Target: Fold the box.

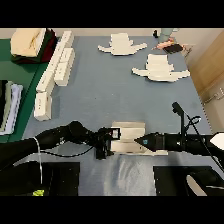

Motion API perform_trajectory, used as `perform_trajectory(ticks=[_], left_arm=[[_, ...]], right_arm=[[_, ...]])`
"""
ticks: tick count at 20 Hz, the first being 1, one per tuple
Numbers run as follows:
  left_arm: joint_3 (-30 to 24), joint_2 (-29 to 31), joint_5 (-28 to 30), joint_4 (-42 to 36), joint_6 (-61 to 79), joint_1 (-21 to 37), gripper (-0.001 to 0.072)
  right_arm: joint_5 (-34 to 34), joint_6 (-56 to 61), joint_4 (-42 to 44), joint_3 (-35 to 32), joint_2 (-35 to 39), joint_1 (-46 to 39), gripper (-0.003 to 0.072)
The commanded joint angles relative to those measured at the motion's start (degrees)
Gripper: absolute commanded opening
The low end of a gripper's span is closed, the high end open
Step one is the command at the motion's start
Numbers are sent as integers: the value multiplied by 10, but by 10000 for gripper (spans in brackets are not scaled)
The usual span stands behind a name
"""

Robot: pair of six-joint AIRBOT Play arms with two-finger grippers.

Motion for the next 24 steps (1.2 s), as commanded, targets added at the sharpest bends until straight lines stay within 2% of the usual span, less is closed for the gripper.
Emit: perform_trajectory(ticks=[1,3,4,5,8,9,11,12,14,15,20,24], left_arm=[[0,0,0,0,0,0,522],[0,0,0,0,0,0,522],[0,0,0,0,0,0,522],[0,0,0,0,0,0,522],[0,0,0,0,0,0,522],[0,0,0,0,0,0,521],[0,0,0,0,0,0,522],[0,0,0,0,0,0,522],[0,0,0,0,0,0,522],[0,0,0,0,0,0,522],[0,0,0,0,0,0,521],[0,0,0,0,0,0,522]], right_arm=[[-15,32,59,0,-47,33,440],[-44,32,69,0,-73,53,440],[-59,32,72,0,-86,60,402],[-73,32,81,0,-100,65,331],[-138,29,104,4,-148,65,315],[-144,16,96,13,-166,65,212],[-158,10,53,40,-209,66,189],[-173,10,26,56,-230,66,128],[-191,10,-12,85,-273,66,118],[-194,10,-31,97,-295,66,70],[-193,-11,-57,110,-395,66,55],[-199,-30,-57,110,-407,66,55]])
